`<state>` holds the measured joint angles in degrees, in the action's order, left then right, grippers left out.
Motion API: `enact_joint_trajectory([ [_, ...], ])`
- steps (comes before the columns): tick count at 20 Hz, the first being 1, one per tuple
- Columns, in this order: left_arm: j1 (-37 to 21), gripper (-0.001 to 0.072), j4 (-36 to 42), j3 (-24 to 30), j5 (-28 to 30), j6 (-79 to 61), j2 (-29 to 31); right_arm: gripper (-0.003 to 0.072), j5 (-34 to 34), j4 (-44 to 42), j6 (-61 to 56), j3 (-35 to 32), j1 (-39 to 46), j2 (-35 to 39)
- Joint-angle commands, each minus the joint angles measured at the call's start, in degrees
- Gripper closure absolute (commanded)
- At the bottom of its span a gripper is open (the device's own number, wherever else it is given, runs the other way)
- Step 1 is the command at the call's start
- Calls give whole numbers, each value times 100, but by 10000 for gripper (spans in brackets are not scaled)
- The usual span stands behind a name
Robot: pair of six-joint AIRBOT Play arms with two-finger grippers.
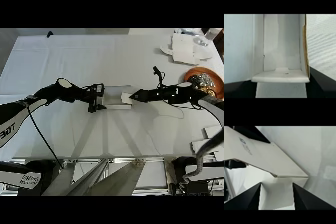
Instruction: Fold the box and place the chain.
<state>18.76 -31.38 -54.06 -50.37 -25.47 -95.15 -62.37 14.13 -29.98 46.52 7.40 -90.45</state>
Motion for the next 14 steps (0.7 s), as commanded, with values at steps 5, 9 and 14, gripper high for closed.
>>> enact_joint_trajectory([
  [5, 2, 434, 2, 4, 0, 0, -2, 247, 350, 197, -20, 118, -79, 13],
  [9, 2, 434, 2, 4, 0, 0, -2, 252, 365, 535, -22, 262, -192, 98],
  [14, 2, 434, 2, 4, 0, 0, -2, 254, 708, 1700, -654, 433, -667, 129],
])
